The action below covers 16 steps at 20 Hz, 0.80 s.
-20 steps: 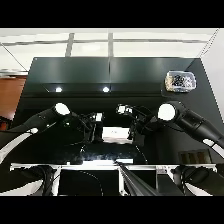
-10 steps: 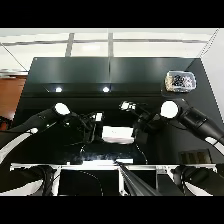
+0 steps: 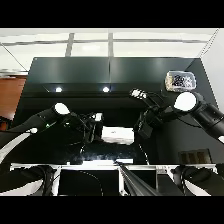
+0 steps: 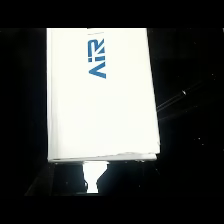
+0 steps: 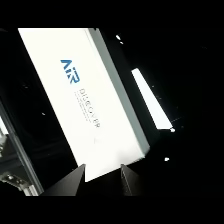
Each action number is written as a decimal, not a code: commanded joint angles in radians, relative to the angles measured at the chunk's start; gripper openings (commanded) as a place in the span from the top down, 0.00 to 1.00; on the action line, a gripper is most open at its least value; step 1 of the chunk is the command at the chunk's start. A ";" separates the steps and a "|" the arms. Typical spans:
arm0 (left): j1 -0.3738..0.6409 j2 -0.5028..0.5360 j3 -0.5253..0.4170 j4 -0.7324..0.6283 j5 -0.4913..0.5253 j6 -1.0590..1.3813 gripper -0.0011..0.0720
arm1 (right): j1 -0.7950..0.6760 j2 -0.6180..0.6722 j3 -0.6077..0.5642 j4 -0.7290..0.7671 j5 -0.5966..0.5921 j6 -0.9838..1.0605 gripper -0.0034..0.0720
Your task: Fold the box and place the chain.
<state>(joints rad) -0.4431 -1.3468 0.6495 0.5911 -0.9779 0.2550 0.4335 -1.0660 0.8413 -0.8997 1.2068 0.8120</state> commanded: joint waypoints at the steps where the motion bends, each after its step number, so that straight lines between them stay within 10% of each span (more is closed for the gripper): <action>1: 0.000 0.000 0.001 -0.001 0.002 0.000 0.44 | -0.010 0.005 0.002 0.065 0.008 0.110 0.87; 4: 0.000 0.000 0.001 -0.001 0.002 -0.001 0.44 | -0.037 0.005 -0.044 0.087 -0.026 0.478 0.94; 9: 0.000 0.000 0.001 -0.001 0.001 0.000 0.43 | 0.026 0.002 -0.258 0.517 -0.241 0.430 0.94; 16: 0.000 0.000 0.001 -0.001 0.002 -0.001 0.43 | 0.092 -0.081 -0.260 0.586 -0.321 0.410 0.94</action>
<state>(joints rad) -0.4431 -1.3468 0.6495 0.5900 -0.9764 0.2543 0.5091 -1.1133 0.5911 -0.3634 0.9195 1.2282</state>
